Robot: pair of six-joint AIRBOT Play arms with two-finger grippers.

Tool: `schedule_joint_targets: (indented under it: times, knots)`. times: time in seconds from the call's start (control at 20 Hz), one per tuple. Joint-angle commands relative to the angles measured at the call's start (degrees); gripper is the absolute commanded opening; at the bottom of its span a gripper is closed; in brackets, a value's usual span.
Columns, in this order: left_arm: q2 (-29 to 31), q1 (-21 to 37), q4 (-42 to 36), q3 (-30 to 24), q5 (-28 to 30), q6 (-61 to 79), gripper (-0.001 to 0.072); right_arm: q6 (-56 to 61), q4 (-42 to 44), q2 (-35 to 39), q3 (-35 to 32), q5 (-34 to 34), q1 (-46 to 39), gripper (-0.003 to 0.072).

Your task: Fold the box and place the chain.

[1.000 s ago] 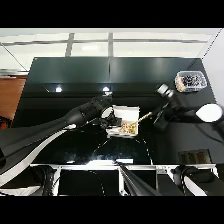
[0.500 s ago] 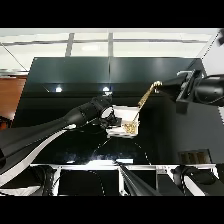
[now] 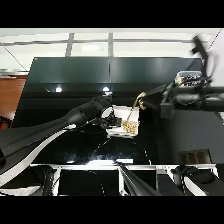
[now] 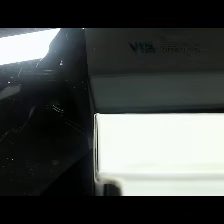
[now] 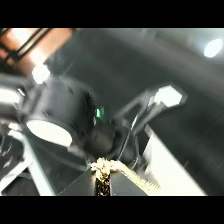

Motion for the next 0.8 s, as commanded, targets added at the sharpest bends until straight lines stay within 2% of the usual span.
schedule_joint_targets:
  times: [0.0,0.3,0.35,0.4,0.45,0.75]
  knots:
    - [0.0,0.0,0.0,0.0,0.0,0.0,0.0031,0.5,0.5,-2.7,-8.0,-3.3,2.2,0.0017]
    - [0.0,0.0,0.0,0.0,0.0,0.0,0.0031,0.7,-0.7,-4.0,-11.9,-4.2,2.2,0.0024]
    - [0.0,0.0,0.0,0.0,0.1,0.0,0.0031,1.5,-1.3,-4.0,-11.9,-4.2,2.2,0.0099]
    - [0.0,0.0,0.0,0.0,0.1,0.0,0.0031,1.8,-2.2,-4.0,-11.9,-4.2,2.1,0.033]
    - [0.0,0.0,0.0,0.0,0.0,0.0,0.0031,1.8,-4.0,-3.9,-11.9,-4.1,1.8,0.0403]
    - [0.0,0.0,0.0,0.0,0.1,0.0,0.0031,1.5,-25.2,-3.9,-13.6,-3.3,-3.7,0.0398]
